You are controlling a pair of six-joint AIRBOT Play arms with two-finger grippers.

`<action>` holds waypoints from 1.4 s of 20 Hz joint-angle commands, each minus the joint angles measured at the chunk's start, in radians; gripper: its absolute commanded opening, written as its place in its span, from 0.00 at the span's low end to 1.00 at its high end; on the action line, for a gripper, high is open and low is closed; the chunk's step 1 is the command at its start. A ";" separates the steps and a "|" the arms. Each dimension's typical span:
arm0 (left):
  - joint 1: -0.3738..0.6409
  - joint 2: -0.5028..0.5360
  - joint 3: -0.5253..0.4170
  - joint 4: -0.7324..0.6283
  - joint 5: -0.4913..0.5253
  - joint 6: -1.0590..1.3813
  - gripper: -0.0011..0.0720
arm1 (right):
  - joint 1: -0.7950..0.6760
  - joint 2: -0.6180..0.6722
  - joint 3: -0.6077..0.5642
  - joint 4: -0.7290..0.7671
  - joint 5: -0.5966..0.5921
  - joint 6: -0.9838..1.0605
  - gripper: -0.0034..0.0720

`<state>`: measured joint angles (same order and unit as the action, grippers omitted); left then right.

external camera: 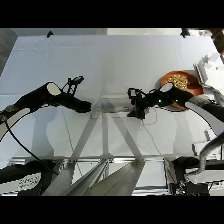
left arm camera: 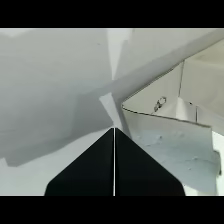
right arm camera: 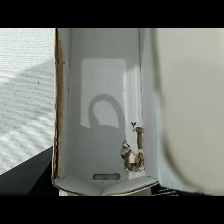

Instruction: Fold the box and place the chain.

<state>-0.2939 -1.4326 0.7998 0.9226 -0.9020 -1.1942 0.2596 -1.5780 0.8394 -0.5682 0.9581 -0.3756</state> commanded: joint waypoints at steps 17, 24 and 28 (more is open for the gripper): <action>-0.030 -0.021 0.000 -0.308 -0.008 0.073 0.18 | 0.000 0.000 0.001 0.000 0.000 0.000 0.55; -0.023 0.027 0.000 -0.308 0.015 0.068 0.40 | 0.000 0.000 0.001 0.000 0.000 0.000 0.55; -0.024 0.032 0.000 -0.309 0.002 0.068 0.39 | 0.000 0.000 0.001 0.000 0.000 0.000 0.55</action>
